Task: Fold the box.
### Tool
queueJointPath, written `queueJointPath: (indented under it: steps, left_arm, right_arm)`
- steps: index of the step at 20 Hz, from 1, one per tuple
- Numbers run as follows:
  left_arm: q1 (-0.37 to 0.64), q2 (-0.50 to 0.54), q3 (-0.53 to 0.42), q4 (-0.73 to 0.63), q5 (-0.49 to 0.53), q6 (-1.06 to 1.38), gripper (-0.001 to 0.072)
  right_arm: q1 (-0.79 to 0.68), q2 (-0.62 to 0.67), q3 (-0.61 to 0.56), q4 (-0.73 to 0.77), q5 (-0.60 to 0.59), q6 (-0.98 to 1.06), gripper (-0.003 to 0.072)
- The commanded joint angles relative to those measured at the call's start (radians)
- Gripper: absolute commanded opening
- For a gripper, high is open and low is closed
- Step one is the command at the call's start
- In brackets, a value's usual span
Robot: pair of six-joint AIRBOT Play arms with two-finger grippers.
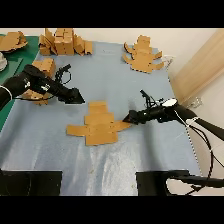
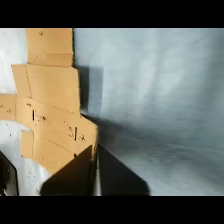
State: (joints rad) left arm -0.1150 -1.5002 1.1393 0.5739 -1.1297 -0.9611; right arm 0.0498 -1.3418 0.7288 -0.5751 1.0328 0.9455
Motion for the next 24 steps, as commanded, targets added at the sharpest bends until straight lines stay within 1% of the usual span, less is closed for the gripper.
queueJointPath:
  steps: [1,4,6,7,8,9,11,13,14,15,18,21,23,24]
  left_arm:
    - [0.023,-0.004,-0.063,-0.017,-0.041,0.011,0.0282]
    - [0.023,-0.004,-0.073,-0.018,-0.042,0.016,0.0282]
    - [0.022,-0.004,-0.073,-0.031,-0.042,0.022,0.0282]
    - [0.022,-0.004,-0.073,-0.036,-0.043,0.023,0.0282]
    - [0.022,-0.004,-0.073,-0.036,-0.045,0.023,0.0282]
    - [0.022,-0.005,-0.073,-0.036,-0.048,0.023,0.0283]
    - [0.023,-0.006,-0.072,-0.035,-0.059,0.030,0.0312]
    - [0.023,-0.014,-0.073,-0.029,-0.057,0.033,0.0312]
    - [0.024,-0.021,-0.073,-0.022,-0.052,0.033,0.0417]
    - [0.024,-0.029,-0.075,-0.016,-0.048,0.027,0.0595]
    - [0.021,-0.056,-0.075,-0.014,-0.066,0.025,0.0595]
    - [0.022,-0.088,-0.077,-0.014,-0.073,0.025,0.0594]
    - [0.021,-0.117,-0.077,-0.032,-0.069,0.029,0.0595]
    - [0.021,-0.134,-0.077,-0.063,-0.068,0.042,0.0595]
  right_arm:
    - [0.086,-0.002,-0.060,0.062,-0.055,-0.037,0.0238]
    - [0.090,-0.003,-0.059,0.063,-0.055,-0.032,0.0235]
    - [0.090,-0.003,-0.059,0.063,-0.048,-0.018,0.0221]
    - [0.090,-0.003,-0.059,0.063,-0.042,-0.018,0.0190]
    - [0.090,-0.003,-0.059,0.063,-0.035,-0.019,0.0031]
    - [0.090,-0.003,-0.059,0.063,-0.029,-0.022,0.0003]
    - [0.090,0.000,-0.059,0.067,-0.006,-0.084,0.0002]
    - [0.090,0.015,-0.060,0.066,0.002,-0.161,0.0001]
    - [0.089,0.033,-0.066,0.066,-0.003,-0.212,0.0001]
    - [0.089,0.054,-0.076,0.062,-0.019,-0.272,0.0001]
    - [0.089,0.098,-0.111,0.009,-0.103,-0.317,0.0001]
    - [0.090,0.101,-0.157,-0.013,-0.173,-0.319,0.0002]
    - [0.090,0.101,-0.176,-0.007,-0.189,-0.343,0.0002]
    - [0.090,0.101,-0.177,-0.005,-0.189,-0.345,0.0002]
